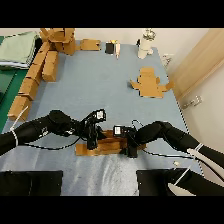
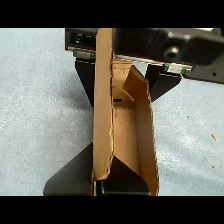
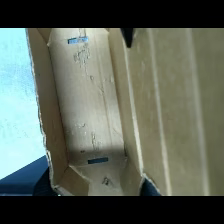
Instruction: Fold the box.
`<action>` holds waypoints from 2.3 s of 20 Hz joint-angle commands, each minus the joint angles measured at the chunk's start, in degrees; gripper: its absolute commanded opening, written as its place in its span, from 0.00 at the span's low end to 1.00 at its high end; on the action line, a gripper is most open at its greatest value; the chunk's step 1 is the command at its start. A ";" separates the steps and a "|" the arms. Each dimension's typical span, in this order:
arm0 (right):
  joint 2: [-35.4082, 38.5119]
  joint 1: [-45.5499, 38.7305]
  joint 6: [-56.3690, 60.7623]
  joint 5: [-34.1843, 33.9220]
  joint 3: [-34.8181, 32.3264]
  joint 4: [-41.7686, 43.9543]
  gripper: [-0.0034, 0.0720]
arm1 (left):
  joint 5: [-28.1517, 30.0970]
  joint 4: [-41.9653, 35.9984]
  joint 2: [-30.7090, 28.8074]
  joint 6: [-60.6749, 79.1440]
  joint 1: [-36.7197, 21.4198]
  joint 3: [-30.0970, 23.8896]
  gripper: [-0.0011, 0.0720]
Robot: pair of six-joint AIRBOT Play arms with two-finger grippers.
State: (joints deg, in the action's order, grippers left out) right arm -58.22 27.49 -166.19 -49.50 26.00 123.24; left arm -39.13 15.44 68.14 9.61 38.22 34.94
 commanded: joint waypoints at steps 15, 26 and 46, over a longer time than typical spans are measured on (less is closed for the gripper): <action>0.07 0.00 0.07 -0.07 0.00 0.04 0.81 | 0.07 -3.06 0.02 0.00 0.02 0.00 0.03; 0.07 0.00 0.09 -0.07 0.00 0.04 0.81 | 0.15 -2.14 0.02 -0.24 0.00 0.00 0.03; 1.31 -0.02 2.89 -0.50 0.31 -0.04 0.96 | 4.96 1.77 0.02 -3.23 -0.09 0.00 0.03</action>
State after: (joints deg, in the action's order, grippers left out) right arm -57.52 27.49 -163.92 -49.69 26.04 123.11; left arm -34.70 17.28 68.12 6.42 38.15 34.98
